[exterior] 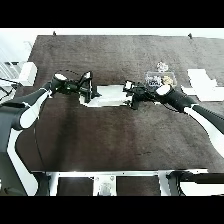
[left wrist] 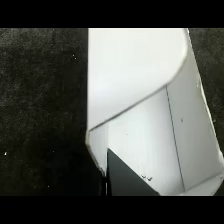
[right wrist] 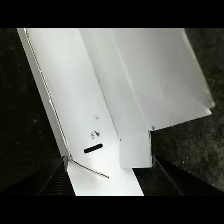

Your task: Fold the box and place the chain.

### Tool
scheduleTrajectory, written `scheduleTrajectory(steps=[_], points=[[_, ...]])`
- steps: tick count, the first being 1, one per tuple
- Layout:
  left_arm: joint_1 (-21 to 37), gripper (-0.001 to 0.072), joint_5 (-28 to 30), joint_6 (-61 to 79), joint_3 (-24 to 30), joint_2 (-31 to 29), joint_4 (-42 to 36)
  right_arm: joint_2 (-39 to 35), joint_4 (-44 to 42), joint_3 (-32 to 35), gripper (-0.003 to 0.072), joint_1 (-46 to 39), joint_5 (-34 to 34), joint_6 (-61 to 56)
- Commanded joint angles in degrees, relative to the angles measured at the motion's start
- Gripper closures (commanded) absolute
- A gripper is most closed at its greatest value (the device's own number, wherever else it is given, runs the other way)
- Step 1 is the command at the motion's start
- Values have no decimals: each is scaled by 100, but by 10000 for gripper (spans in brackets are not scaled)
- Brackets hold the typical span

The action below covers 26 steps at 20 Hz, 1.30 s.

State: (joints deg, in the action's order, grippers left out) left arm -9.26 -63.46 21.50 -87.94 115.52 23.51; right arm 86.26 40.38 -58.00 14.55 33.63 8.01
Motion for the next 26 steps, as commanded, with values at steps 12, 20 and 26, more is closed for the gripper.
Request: scheduleTrajectory(steps=[12, 20, 26], points=[[2, 692, -2, 0, -4, 2, -2, 625, -546, -789, 67, -409, 1325, 627], [2, 691, -2, 0, -4, 2, -2, 1327, -675, -1449, 67, -614, 2411, 769], [2, 691, -2, 0, -4, 2, -2, 1735, -802, -1794, 67, -728, 2865, 769]])
